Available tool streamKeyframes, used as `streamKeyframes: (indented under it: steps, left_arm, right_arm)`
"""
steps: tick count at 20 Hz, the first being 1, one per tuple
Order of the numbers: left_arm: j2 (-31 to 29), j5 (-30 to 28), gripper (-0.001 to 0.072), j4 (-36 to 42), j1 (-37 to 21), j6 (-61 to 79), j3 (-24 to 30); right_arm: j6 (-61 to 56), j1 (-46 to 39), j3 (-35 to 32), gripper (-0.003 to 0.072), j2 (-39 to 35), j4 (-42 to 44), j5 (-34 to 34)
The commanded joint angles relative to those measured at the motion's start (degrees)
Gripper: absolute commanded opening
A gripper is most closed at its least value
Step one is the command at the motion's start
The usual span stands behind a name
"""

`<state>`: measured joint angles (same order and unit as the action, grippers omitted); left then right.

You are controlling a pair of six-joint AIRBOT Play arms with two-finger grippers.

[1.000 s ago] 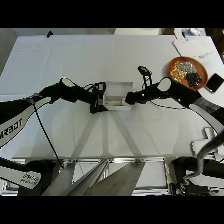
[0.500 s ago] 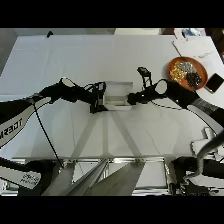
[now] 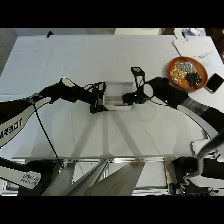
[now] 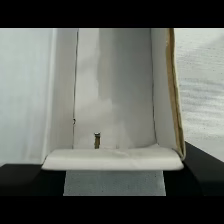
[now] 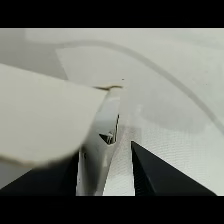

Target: Fold the box and place the chain.

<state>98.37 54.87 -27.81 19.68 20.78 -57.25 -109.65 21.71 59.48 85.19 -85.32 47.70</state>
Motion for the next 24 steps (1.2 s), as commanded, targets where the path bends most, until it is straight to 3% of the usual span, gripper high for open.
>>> streamKeyframes:
  steps: [1, 7, 12, 16, 17, 18, 19, 24]
  left_arm:
    - [0.0, 0.0, 0.0153, 0.0, 0.0, 0.0, 0.0]
    - [0.0, 0.0, 0.0153, 0.0, 0.0, 0.0, 0.0]
    - [0.0, 0.0, 0.0153, 0.0, 0.0, 0.0, 0.0]
    - [0.0, 0.0, 0.0153, 0.0, 0.0, 0.0, 0.0]
    - [0.0, 0.0, 0.0153, 0.0, 0.0, 0.0, 0.0]
    - [0.0, 0.0, 0.0153, 0.0, 0.0, 0.0, 0.0]
    - [0.0, 0.0, 0.0153, 0.0, 0.0, 0.0, 0.0]
    - [0.0, 0.0, 0.0153, 0.0, 0.0, 0.0, 0.0]
  right_arm:
    - [-7.6, 2.8, 2.0, 0.0321, 2.2, -6.5, 2.7]
    - [-14.7, 5.0, 5.0, 0.0313, 5.9, -8.2, 2.8]
    - [-17.0, 4.9, 5.0, 0.0036, 5.9, -11.5, 4.0]
    - [-21.6, 4.9, 5.0, 0.0022, 5.9, -11.5, 4.3]
    - [-21.6, 4.9, 5.0, 0.0135, 5.9, -11.4, 4.3]
    - [-21.6, 5.0, 5.0, 0.0346, 5.9, -11.2, 4.5]
    - [-21.5, 4.9, 5.0, 0.0494, 5.7, -11.1, 4.9]
    - [-21.5, 4.9, 5.0, 0.0500, 2.1, -11.1, 7.2]
